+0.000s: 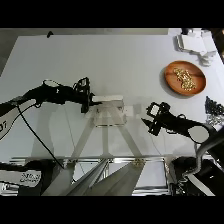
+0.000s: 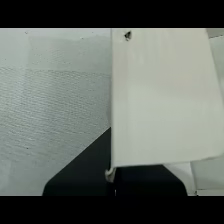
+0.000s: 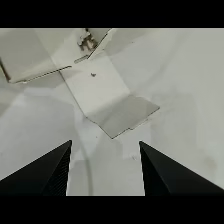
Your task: Fold the box and place the chain.
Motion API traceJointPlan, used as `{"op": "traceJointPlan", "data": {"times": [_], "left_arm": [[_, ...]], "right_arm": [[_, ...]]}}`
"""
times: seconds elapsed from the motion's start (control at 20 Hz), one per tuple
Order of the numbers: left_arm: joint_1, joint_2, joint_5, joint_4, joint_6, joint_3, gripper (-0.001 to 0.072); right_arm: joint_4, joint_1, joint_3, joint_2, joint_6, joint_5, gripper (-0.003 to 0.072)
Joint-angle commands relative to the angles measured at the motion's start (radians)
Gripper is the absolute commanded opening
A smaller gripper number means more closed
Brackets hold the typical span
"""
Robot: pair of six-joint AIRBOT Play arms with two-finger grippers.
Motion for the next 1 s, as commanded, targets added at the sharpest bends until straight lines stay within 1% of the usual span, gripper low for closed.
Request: {"op": "traceJointPlan", "data": {"times": [0.0,0.15,0.2,0.25,0.3,0.4,0.45,0.55,0.65,0.8,0.95], "left_arm": [[0.0,-0.001,0.0,0.0,0.0,-0.001,0.0013],[0.0,-0.001,0.0,0.0,0.0,-0.001,0.0013],[0.0,-0.001,0.0,0.0,0.0,-0.001,0.0013],[0.0,-0.001,0.0,0.0,0.0,-0.001,0.0013],[0.0,-0.001,0.0,0.0,0.0,-0.001,0.0013],[0.0,-0.001,0.0,0.0,0.0,-0.001,0.0013],[0.0,-0.001,0.0,0.0,0.0,-0.001,0.0013],[0.0,-0.001,0.0,0.0,0.0,-0.001,0.0013],[0.0,-0.001,0.0,0.0,0.0,-0.001,0.0013],[0.0,-0.001,0.0,0.0,0.0,-0.001,0.0013],[0.0,-0.001,0.0,0.0,0.0,-0.001,0.0013]], "right_arm": [[-0.02,0.001,0.074,-0.093,-0.066,0.098,0.0498],[-0.017,0.0,0.209,-0.277,-0.236,0.23,0.0507],[-0.01,0.0,0.242,-0.34,-0.288,0.25,0.0585],[0.007,0.0,0.266,-0.396,-0.325,0.252,0.0626],[0.056,0.0,0.28,-0.447,-0.371,0.247,0.0627],[0.224,0.0,0.282,-0.511,-0.463,0.207,0.0674],[0.28,0.0,0.282,-0.532,-0.499,0.201,0.0679],[0.321,0.0,0.282,-0.565,-0.545,0.184,0.0697],[0.346,0.0,0.282,-0.605,-0.546,0.151,0.0712],[0.44,0.009,0.282,-0.637,-0.552,0.129,0.0713],[0.419,0.022,0.282,-0.641,-0.578,0.092,0.0719]]}}
